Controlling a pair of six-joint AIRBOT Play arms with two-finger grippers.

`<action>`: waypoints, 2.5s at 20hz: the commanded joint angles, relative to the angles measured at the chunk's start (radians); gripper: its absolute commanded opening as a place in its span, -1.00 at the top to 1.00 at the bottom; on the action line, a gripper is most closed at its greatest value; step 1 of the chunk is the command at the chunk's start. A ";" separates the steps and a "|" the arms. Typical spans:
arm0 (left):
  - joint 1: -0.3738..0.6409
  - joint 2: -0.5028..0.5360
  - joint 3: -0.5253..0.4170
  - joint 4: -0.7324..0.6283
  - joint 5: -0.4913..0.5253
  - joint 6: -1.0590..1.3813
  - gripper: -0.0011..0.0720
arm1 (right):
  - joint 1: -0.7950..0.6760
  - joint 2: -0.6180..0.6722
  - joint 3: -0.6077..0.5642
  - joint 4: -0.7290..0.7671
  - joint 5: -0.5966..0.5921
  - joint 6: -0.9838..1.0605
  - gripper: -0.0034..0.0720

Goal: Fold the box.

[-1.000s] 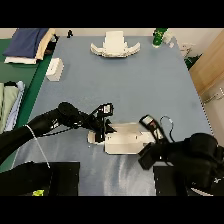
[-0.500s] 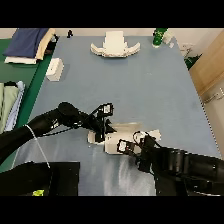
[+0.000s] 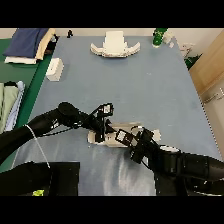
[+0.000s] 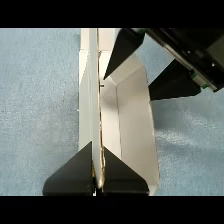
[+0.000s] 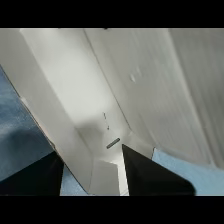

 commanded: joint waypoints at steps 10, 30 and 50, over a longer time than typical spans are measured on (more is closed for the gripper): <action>-0.001 -0.001 0.001 0.000 0.000 0.000 0.94 | -0.156 0.143 -0.039 0.078 0.049 -0.101 -1.00; -0.001 -0.001 0.001 0.000 0.000 0.000 0.94 | -0.855 -0.050 -0.041 1.259 0.004 -1.869 -1.00; -0.001 -0.001 0.001 0.000 0.000 0.000 0.94 | -0.852 -0.077 -0.041 1.269 -0.006 -1.868 -0.95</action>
